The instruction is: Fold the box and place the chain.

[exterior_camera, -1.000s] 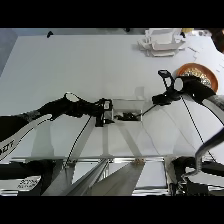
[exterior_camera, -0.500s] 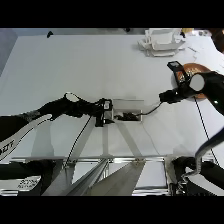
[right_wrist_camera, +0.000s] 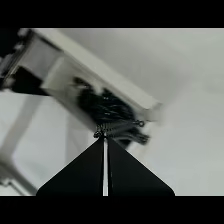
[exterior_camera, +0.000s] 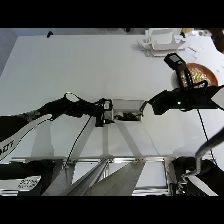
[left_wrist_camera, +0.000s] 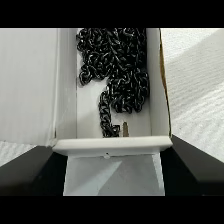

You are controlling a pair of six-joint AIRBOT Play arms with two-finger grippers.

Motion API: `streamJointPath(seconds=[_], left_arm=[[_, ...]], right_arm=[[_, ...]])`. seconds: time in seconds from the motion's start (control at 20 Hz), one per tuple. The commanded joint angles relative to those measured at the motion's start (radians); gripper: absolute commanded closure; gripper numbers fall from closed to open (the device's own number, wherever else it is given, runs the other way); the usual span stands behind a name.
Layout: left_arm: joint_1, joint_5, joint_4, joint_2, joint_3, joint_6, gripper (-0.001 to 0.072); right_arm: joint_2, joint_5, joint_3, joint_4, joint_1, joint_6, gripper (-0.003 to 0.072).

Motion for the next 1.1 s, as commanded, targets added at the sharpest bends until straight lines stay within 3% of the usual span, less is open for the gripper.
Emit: streamJointPath(seconds=[0.0, 0.4, 0.55, 0.65, 0.85, 1.05], left_arm=[[0.0, 0.0, 0.0, 0.0, 0.0, 0.0, 0.0572], [0.0, 0.0, 0.0, 0.0, 0.0, 0.0, 0.0572], [0.0, 0.0, 0.0, 0.0, 0.0, 0.0, 0.0572], [0.0, 0.0, 0.0, 0.0, 0.0, 0.0, 0.0572], [0.0, 0.0, 0.0, 0.0, 0.0, 0.0, 0.0572], [0.0, 0.0, 0.0, 0.0, 0.0, 0.0, 0.0572]], right_arm=[[0.021, -0.036, -0.012, 0.107, 0.076, -0.037, 0.0676], [-0.026, -0.372, -0.142, 0.122, 0.211, -0.037, 0.0677], [-0.119, -0.379, -0.144, 0.121, 0.229, -0.036, 0.0673], [-0.182, -0.385, -0.144, 0.121, 0.229, -0.035, 0.0598], [-0.241, -0.38, -0.141, 0.121, 0.228, -0.036, 0.0567], [-0.242, -0.235, 0.038, 0.068, 0.221, -0.146, 0.0576]])
